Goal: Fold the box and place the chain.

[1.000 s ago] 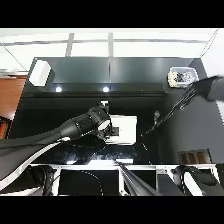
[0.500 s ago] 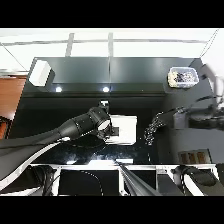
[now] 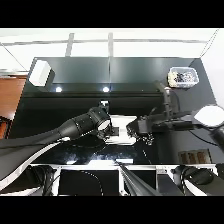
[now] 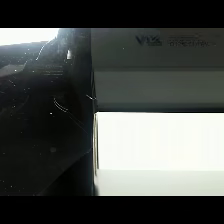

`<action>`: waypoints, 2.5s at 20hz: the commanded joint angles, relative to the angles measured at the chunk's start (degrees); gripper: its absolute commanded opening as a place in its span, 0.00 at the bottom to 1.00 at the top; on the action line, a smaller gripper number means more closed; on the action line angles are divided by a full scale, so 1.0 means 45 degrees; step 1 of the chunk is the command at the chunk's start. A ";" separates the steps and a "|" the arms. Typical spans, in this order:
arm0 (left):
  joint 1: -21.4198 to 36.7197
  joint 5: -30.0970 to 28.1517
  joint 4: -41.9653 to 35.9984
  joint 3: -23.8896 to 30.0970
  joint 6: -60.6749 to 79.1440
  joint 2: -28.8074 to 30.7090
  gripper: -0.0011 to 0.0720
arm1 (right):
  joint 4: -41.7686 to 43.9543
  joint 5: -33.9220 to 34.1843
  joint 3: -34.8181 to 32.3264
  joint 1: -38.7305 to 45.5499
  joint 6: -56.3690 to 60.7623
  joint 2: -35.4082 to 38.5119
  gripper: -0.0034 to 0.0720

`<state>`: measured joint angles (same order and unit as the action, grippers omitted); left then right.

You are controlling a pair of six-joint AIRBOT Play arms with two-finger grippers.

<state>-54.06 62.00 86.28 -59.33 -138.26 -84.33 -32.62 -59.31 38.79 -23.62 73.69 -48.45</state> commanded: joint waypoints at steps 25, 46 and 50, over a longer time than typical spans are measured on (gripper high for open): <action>0.0000 -0.0078 0.0000 -0.0005 0.0005 -0.0010 0.06 | -0.4857 0.2220 -0.5129 0.3497 -1.2148 0.1282 1.00; 0.0005 -0.0083 0.0000 -0.0005 0.0005 -0.0010 0.06 | -0.3861 0.4308 -0.5134 0.3288 -1.3478 -0.0092 1.00; 0.0000 -0.0083 0.0000 -0.0005 0.0005 -0.0010 0.06 | -0.3857 0.4342 -0.5134 0.3288 -1.3474 -0.0102 1.00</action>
<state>-54.06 61.65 86.26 -59.33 -138.26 -84.36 -49.89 -39.90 15.70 -8.80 13.06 -48.75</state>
